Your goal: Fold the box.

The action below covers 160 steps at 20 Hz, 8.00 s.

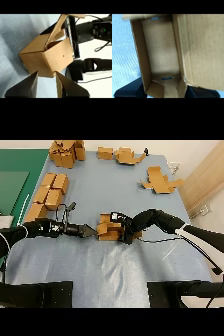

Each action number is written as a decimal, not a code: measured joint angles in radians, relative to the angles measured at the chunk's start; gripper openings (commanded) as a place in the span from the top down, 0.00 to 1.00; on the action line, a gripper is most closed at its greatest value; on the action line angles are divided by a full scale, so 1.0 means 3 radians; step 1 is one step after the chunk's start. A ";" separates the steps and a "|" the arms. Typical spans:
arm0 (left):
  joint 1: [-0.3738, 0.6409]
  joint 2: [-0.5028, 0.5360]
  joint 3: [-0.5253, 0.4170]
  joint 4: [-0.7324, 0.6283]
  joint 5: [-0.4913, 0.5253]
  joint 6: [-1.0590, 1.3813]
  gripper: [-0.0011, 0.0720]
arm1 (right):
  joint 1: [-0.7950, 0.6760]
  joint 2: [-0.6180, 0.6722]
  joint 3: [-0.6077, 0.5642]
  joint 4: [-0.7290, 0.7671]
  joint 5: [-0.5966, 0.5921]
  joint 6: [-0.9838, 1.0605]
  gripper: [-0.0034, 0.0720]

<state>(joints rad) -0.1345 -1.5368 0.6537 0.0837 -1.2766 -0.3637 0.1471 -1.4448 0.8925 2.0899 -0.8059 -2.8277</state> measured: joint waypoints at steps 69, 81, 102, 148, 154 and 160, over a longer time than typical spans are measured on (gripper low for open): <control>-0.2148 -0.0088 0.1864 0.4227 0.0860 -0.5664 0.61 | 0.0008 0.0001 -0.0004 0.0100 -0.0017 0.0028 0.37; -0.2150 -0.0093 0.1952 0.4495 0.0614 -0.5716 0.96 | 0.0009 0.0001 -0.0004 0.0090 -0.0006 0.0005 0.37; -0.2168 -0.0217 0.1956 0.4532 0.0542 -0.5781 0.96 | 0.0010 0.0001 -0.0005 0.0095 -0.0001 0.0013 0.37; 0.0161 0.0926 0.0675 0.2152 -0.0104 0.0481 0.14 | 0.0010 0.0001 -0.0001 0.0088 -0.0072 0.0038 0.37; -0.0023 0.0459 0.0665 0.1719 0.0165 0.2018 0.05 | 0.0010 0.0001 0.0000 0.0036 -0.0074 0.0038 0.37; -0.0476 0.0319 0.0764 0.1673 0.0478 0.2430 0.05 | 0.0011 0.0001 0.0001 0.0001 -0.0074 0.0037 0.37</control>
<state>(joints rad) -0.2771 -1.4410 0.8829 0.5858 -1.1332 0.3653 0.1505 -1.4445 0.8928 2.0903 -0.8280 -2.8166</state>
